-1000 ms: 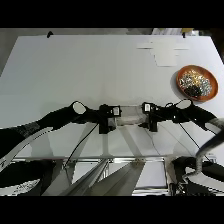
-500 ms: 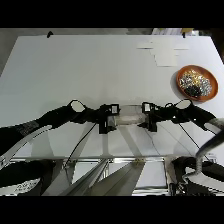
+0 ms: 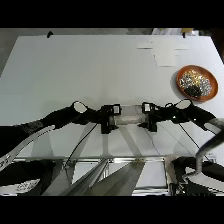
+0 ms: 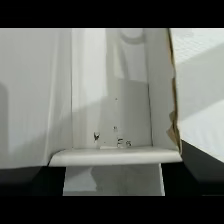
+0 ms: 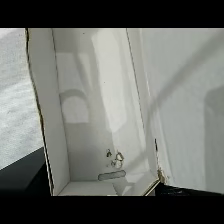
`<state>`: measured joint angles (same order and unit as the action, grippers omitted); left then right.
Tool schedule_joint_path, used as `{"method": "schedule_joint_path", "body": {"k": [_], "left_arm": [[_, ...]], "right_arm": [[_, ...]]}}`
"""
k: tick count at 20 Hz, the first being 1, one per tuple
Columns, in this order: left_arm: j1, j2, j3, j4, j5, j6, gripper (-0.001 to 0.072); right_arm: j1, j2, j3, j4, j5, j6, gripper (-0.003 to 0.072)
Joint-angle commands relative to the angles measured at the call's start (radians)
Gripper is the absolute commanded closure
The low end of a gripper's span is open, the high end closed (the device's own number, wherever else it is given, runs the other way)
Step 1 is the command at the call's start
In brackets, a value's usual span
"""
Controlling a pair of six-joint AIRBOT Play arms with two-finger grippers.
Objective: Fold the box and place the chain.
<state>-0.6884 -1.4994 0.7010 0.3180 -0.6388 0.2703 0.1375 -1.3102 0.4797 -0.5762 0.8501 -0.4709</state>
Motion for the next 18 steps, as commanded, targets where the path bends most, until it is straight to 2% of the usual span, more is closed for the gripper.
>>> {"method": "schedule_joint_path", "body": {"k": [1,18], "left_arm": [[-0.005,-0.006,-0.001,-0.004,-0.001,0.019,0.0596],[-0.005,-0.006,-0.001,-0.004,-0.005,0.018,0.0609]], "right_arm": [[0.000,0.000,0.000,0.001,0.000,0.001,0.0238],[0.000,0.000,0.000,0.001,0.000,0.002,0.0238]]}}
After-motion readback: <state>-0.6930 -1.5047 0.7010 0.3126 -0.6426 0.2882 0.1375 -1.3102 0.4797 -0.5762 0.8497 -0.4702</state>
